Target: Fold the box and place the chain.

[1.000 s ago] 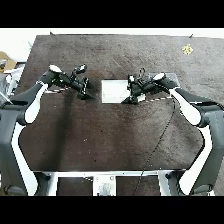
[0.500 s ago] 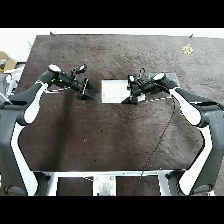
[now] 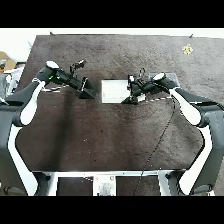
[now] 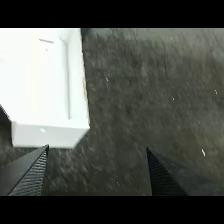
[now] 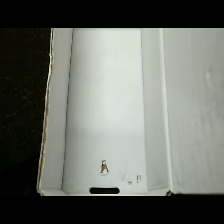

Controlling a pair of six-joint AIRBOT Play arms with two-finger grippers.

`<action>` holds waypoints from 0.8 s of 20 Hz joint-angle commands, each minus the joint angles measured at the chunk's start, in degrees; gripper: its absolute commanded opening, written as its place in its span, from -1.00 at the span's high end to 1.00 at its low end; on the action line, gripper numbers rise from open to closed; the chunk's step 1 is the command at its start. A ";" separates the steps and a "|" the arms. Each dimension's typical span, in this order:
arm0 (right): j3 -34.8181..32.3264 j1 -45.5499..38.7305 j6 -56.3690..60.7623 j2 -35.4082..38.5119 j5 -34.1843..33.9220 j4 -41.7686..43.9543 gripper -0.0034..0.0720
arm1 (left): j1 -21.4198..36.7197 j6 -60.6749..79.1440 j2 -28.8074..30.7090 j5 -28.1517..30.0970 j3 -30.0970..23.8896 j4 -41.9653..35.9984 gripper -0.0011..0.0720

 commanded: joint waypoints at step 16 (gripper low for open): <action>0.04 -0.02 0.00 -0.02 0.02 0.02 -0.25 | -1.31 20.90 -0.98 16.72 -6.51 -3.54 -0.94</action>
